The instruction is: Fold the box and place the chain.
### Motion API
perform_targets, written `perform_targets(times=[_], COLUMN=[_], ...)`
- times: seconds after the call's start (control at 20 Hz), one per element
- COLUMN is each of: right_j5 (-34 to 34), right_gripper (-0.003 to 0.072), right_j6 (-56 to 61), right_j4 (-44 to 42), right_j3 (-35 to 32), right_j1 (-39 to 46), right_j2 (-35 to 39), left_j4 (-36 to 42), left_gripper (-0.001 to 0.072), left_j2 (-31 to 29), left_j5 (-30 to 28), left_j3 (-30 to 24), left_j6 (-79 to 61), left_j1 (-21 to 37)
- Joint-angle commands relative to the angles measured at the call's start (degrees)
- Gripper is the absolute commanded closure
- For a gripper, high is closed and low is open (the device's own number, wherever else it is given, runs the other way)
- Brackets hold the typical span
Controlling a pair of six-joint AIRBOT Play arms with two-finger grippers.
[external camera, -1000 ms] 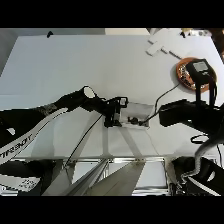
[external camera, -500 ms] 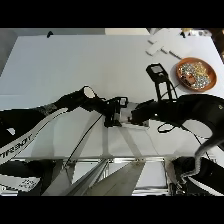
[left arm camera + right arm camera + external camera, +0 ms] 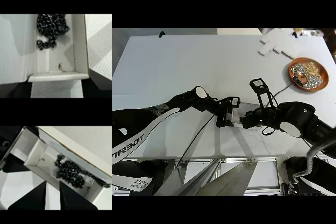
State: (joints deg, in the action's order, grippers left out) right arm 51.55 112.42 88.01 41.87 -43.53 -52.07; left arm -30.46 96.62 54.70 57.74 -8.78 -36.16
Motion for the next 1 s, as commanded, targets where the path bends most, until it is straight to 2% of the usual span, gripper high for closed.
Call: perform_targets(times=[0.0,0.15,0.25,0.4,0.55,0.65,0.95], right_j5=[-2.4,3.8,8.85,10.16,10.67,13.29,12.74], right_gripper=[0.0495,0.0495,0.0496,0.0509,0.0508,0.0506,0.0504], right_j6=[-2.78,-10.51,-15.32,-21.55,-23.34,-23.37,-27.47], right_j4=[-0.63,-0.81,-0.81,-0.02,2.21,1.99,2.21], right_j3=[0.02,8.48,16.5,24.11,25.16,25.16,25.14], right_j1=[-0.02,2.51,8.92,21.31,31.74,35.71,36.46], right_j2=[0.42,1.84,1.73,0.92,-3.32,-9.73,-30.21], left_j4=[-0.02,-0.02,-0.02,-0.02,-0.02,-0.02,-0.02], left_gripper=[0.0539,0.0539,0.0539,0.0539,0.0539,0.0539,0.0539], left_j2=[-0.02,-0.02,-0.02,-0.02,-0.02,-0.02,-0.02], left_j5=[-0.02,-0.02,-0.04,-0.04,-0.02,-0.02,-0.02], left_j3=[0.0,0.0,0.0,0.02,0.0,0.0,0.0], left_j6=[0.0,0.0,0.0,0.0,0.0,0.0,0.0], left_j1=[0.0,0.0,0.0,0.0,0.0,0.0,0.0])
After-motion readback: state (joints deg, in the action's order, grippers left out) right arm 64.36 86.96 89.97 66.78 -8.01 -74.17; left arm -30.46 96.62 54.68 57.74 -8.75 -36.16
